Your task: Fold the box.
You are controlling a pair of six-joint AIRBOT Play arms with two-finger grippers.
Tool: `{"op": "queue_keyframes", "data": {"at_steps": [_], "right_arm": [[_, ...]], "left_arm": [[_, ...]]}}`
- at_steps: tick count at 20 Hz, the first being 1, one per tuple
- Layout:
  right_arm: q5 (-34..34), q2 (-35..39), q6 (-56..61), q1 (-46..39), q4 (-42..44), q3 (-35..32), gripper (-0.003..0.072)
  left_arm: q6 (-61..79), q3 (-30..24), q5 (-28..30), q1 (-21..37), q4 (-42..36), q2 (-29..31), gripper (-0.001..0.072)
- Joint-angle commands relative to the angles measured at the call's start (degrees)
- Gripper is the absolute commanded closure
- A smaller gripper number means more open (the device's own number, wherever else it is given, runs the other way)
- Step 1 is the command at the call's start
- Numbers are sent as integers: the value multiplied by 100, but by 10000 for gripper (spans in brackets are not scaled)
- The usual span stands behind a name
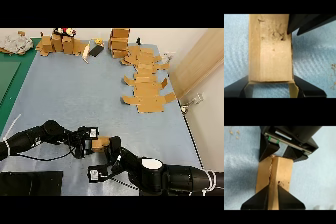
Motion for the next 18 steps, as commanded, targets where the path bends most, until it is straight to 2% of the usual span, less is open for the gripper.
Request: {"op": "queue_keyframes", "data": {"at_steps": [1, 5, 6, 7, 10, 12, 13, 16, 18], "right_arm": [[-219, 208, -4, 0, 273, 7, 520], [-1003, 682, 278, 0, 789, 24, 523], [-1246, 861, 1001, 0, 1069, 50, 528], [-1379, 1043, 1934, -2, 1473, 48, 673], [-1172, 1375, 3764, -4, 2771, -284, 683], [-247, 1451, 4872, -11, 3248, -730, 683], [592, 1464, 5633, -20, 3268, -992, 683], [3287, 1333, 8214, -411, 2544, -1711, 683], [4221, 1097, 8891, -1047, 2304, -1902, 683]], "left_arm": [[0, -2, 4, -2, 0, -2, 181], [0, -2, 2, -2, 0, -2, 181], [0, -2, 2, -2, 0, -2, 181], [0, -2, 2, -2, 0, -2, 181], [0, -2, 2, -2, 0, -2, 181], [0, -2, 4, -2, 0, -2, 181], [0, -2, 2, -2, 0, -2, 181], [0, -2, 2, -2, 0, -2, 181], [0, -2, 2, -2, 0, -2, 181]]}}
